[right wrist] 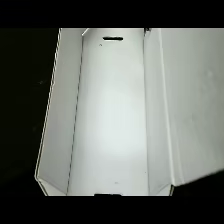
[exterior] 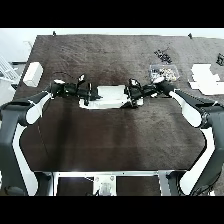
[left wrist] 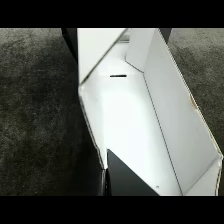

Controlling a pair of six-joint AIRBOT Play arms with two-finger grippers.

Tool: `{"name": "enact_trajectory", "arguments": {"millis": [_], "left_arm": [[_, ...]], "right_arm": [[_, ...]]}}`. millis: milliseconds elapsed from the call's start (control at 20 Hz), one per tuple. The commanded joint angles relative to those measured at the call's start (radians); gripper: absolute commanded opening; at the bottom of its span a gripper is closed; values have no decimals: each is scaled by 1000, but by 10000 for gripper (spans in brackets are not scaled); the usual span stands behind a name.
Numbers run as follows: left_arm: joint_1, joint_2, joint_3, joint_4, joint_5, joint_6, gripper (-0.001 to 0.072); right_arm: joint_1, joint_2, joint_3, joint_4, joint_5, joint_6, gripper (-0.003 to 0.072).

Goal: Fold the box and place the chain.

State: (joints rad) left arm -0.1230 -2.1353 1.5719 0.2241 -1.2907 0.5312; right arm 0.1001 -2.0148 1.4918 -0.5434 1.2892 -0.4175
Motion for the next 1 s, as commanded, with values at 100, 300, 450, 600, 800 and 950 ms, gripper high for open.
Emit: {"name": "enact_trajectory", "arguments": {"millis": [100,300,450,600,800,950], "left_arm": [[1,0,0,0,0,0,22],[1,0,0,0,0,0,21],[1,0,0,0,0,0,22],[1,0,0,0,0,0,22],[1,0,0,0,0,0,22],[1,0,0,0,0,0,22]], "right_arm": [[5,-1,0,16,-23,13,702],[14,-1,-1,6,-17,14,702],[20,-1,0,-4,-6,22,702],[19,-1,0,-8,-6,22,701],[20,-1,2,-17,-4,26,700],[26,-1,6,-35,5,26,697]]}}
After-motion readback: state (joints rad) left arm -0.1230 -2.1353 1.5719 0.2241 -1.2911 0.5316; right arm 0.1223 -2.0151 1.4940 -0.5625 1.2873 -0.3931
